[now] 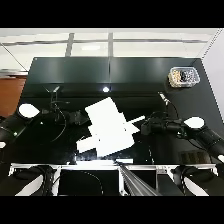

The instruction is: Fold the box and place the chain.

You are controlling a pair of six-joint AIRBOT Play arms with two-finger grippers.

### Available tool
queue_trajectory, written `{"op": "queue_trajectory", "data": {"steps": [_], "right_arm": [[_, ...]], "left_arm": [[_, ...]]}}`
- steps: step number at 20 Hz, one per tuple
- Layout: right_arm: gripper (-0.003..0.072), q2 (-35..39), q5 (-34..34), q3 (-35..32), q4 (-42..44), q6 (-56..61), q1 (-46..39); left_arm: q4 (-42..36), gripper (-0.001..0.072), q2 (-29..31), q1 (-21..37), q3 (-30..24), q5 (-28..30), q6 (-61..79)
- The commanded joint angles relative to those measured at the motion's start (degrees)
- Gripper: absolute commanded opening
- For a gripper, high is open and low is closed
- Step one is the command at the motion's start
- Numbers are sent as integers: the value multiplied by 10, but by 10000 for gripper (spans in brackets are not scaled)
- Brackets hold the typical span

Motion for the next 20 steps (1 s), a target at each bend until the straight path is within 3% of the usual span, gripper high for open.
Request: {"op": "queue_trajectory", "data": {"steps": [1, 5, 7, 13, 14, 17, 20], "right_arm": [[40, 1, -16, -1, 4, -8, 18], [40, 1, -13, -1, 4, -7, 18], [40, 1, -13, -1, 4, -7, 18], [40, 1, -13, -1, 4, -5, 18], [40, 1, -13, -1, 4, -5, 18], [40, 1, -13, -1, 4, -3, 18], [40, 1, -13, -1, 3, -3, 18]], "left_arm": [[-133, 708, -40, 13, -38, -33, 127], [-232, 708, -115, -11, -37, -43, 244], [-285, 707, -152, -28, -37, -77, 334], [-208, 681, -188, -27, -4, -120, 387], [-201, 651, -188, -24, 2, -123, 389], [-203, 324, -189, -21, 16, -134, 392], [-203, 172, -193, -21, 18, -138, 394]]}}
